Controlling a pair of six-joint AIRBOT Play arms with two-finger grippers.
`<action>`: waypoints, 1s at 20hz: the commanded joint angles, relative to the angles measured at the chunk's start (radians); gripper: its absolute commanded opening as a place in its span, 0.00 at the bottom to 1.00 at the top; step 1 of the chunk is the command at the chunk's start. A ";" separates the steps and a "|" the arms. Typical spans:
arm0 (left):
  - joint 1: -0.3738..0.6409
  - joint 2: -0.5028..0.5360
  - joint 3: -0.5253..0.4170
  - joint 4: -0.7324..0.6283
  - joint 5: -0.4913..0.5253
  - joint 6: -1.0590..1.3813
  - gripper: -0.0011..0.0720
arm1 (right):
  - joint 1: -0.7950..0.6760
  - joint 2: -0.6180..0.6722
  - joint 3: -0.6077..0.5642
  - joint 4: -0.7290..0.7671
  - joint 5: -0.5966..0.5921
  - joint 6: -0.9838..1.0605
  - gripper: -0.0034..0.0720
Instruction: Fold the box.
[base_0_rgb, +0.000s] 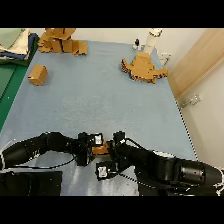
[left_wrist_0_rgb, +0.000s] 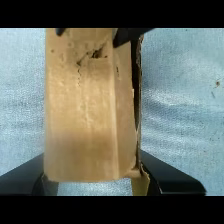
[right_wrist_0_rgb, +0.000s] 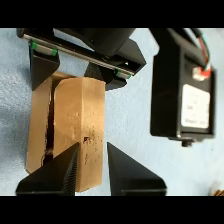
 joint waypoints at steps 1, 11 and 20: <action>-0.001 0.001 0.000 0.000 0.000 0.001 0.51 | 0.001 -0.014 0.001 -0.009 0.002 0.020 0.40; -0.001 0.001 0.000 0.000 0.000 0.000 0.51 | 0.064 -0.061 0.001 0.074 0.004 0.034 0.30; -0.001 0.001 0.000 0.000 0.000 0.001 0.51 | 0.076 0.047 0.004 0.079 -0.090 0.157 0.30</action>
